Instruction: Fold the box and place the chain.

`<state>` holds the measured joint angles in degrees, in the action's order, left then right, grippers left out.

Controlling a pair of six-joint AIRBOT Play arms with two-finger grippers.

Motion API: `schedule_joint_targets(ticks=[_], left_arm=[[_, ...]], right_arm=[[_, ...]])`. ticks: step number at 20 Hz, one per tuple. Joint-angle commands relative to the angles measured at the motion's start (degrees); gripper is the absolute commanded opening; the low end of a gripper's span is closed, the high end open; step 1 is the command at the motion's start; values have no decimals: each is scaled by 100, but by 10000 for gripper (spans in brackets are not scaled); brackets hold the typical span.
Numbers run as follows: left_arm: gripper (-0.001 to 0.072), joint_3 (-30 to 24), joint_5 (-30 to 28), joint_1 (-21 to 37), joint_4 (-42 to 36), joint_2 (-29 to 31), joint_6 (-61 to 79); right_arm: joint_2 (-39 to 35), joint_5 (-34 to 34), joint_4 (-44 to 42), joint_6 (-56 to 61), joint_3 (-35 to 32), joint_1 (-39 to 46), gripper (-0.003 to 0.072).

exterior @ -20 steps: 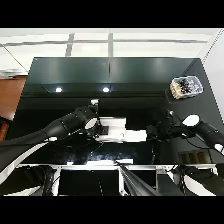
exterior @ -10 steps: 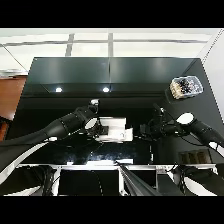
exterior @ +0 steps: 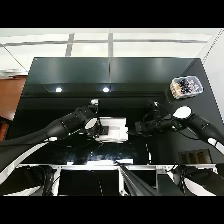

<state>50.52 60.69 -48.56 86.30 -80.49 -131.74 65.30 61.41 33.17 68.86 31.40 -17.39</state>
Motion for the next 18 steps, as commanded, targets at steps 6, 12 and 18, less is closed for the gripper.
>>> schedule_joint_targets(ticks=[6, 12, 18], left_arm=[[32, -4, 7, 2, 17, -2, 0], [32, -4, 4, 2, 24, -4, 2], [31, -4, 0, 2, 22, -2, 107]], right_arm=[[0, -866, 605, 1318, 444, -1034, 351], [7, -1023, 2229, 3047, 817, -1786, 353], [160, -1108, 3316, 4437, 1287, -2306, 353]])
